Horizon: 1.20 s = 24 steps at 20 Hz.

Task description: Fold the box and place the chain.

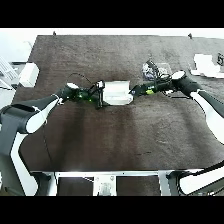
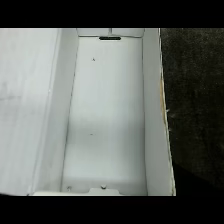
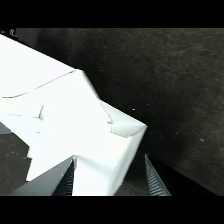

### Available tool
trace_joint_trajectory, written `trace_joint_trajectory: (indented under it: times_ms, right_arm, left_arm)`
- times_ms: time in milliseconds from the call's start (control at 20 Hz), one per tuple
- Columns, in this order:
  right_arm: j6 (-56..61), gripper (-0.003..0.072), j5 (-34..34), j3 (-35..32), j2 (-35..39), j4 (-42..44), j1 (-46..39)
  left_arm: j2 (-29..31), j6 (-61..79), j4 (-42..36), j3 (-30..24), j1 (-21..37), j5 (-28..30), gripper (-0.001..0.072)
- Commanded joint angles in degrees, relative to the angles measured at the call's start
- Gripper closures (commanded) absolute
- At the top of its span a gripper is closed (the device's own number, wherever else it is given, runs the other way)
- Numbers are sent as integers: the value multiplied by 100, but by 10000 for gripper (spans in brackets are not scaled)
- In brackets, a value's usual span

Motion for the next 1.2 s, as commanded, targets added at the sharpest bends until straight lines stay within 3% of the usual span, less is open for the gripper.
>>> trace_joint_trajectory:
  times_ms: [0,400,800,1150]
  right_arm:
    - [-48,175,0,9,4,0,105]
    - [623,176,195,109,4,-479,197]
    - [1906,187,647,833,-103,-1567,518]
    - [2533,186,820,1266,-402,-1980,774]
  left_arm:
    - [-2,0,2,-2,4,4,349]
    - [-2,0,2,-2,4,2,349]
    - [-2,0,2,-2,4,2,349]
    - [-2,0,2,-2,4,2,349]
